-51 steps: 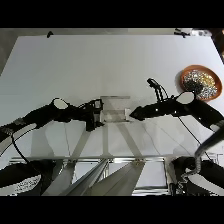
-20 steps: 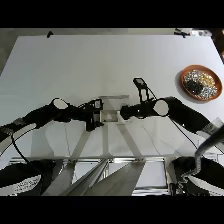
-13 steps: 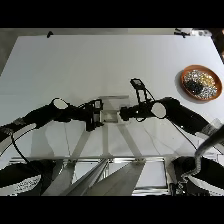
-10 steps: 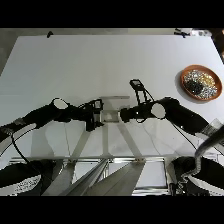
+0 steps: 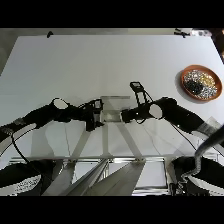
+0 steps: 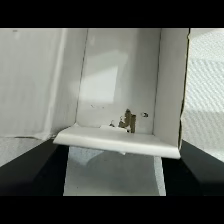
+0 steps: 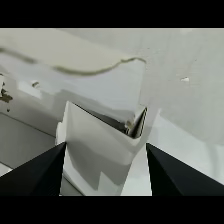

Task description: Fold the box and place the chain.

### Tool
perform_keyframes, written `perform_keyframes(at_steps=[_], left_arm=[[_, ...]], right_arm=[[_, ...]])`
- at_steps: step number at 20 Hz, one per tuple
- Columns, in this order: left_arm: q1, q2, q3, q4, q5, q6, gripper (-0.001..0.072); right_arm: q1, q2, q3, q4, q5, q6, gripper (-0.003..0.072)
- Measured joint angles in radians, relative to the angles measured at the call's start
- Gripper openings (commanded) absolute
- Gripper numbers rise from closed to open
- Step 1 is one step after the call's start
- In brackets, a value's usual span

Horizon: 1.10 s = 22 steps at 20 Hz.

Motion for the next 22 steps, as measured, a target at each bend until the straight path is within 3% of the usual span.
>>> perform_keyframes(at_steps=[5, 16, 18, 19, 21, 22], left_arm=[[0.0, 0.0, 0.0, 0.0, 0.0, 0.0, 0.0252], [0.0, 0.0, 0.0, 0.0, 0.0, 0.0, 0.0252], [0.0, 0.0, 0.0, 0.0, 0.0, 0.0, 0.0252], [0.0, 0.0, 0.0, 0.0, 0.0, 0.0, 0.0252], [0.0, 0.0, 0.0, 0.0, 0.0, 0.0, 0.0252], [0.0, 0.0, 0.0, 0.0, 0.0, 0.0, 0.0252]], right_arm=[[0.016, -0.064, 0.054, -0.002, 0.038, 0.03, 0.046], [0.02, -0.183, 0.18, -0.088, 0.224, 0.126, 0.0451], [0.02, -0.192, 0.186, -0.097, 0.235, 0.151, 0.0359], [0.02, -0.195, 0.188, -0.1, 0.238, 0.161, 0.0347], [0.02, -0.199, 0.194, -0.107, 0.244, 0.18, 0.0193], [0.02, -0.2, 0.197, -0.108, 0.245, 0.183, 0.0078]])
